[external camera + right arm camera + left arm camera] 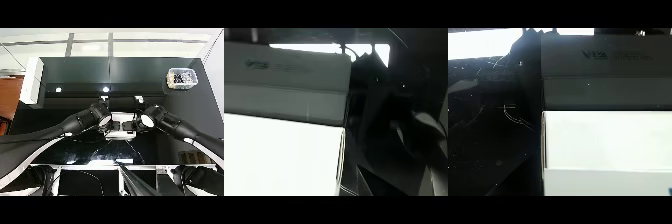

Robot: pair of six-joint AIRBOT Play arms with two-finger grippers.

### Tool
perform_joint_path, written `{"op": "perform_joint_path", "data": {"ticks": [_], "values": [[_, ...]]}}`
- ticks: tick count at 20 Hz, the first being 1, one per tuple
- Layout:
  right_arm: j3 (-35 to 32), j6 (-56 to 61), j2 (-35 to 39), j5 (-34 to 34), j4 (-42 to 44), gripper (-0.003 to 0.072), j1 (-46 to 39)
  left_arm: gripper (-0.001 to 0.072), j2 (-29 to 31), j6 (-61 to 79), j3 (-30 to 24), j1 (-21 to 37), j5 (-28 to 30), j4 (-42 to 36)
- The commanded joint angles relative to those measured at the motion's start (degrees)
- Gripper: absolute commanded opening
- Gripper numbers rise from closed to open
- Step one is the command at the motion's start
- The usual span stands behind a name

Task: Fold the box and place the chain.

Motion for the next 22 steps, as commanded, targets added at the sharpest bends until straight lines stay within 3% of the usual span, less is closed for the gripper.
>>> {"op": "perform_joint_path", "data": {"ticks": [1, 6, 10, 12, 14, 15, 19, 22], "values": [[0.1, -1.9, 4.4, 2.9, -2.8, 0.0437, -0.7, 0.0025, 0.0, 0.0, 0.0, 0.0, 0.1, 0.0], [0.1, -5.1, 16.7, 8.7, -10.2, 0.0437, -4.3, 0.0026, 0.0, 0.0, 0.0, 0.0, 0.0, -0.1], [0.0, -4.8, 23.7, 10.2, -33.8, 0.0437, -11.3, 0.0026, 0.0, 0.0, 0.0, 0.0, 0.0, -0.3], [-0.9, -4.2, 23.5, 5.5, -42.5, 0.0437, -18.1, 0.0026, 0.0, 0.0, 0.0, 0.0, 0.0, -0.3], [-2.0, -3.5, 22.2, -3.8, -40.7, 0.0471, -28.6, 0.0026, 0.0, 0.0, 0.0, 0.0, 0.0, -0.3], [-1.9, -3.5, 20.7, -7.7, -38.1, 0.0710, -33.8, 0.0025, 0.0, 0.0, 0.0, 0.0, 0.0, -0.3], [3.7, -6.2, 10.9, -19.7, -22.9, 0.0706, -48.8, 0.0026, 0.0, 0.0, 0.0, 0.0, 0.5, -1.4], [16.1, -7.1, -1.1, -18.5, -14.8, 0.0704, -53.5, 0.0026, 0.0, 0.0, 0.0, 0.0, 1.1, -1.6]]}}
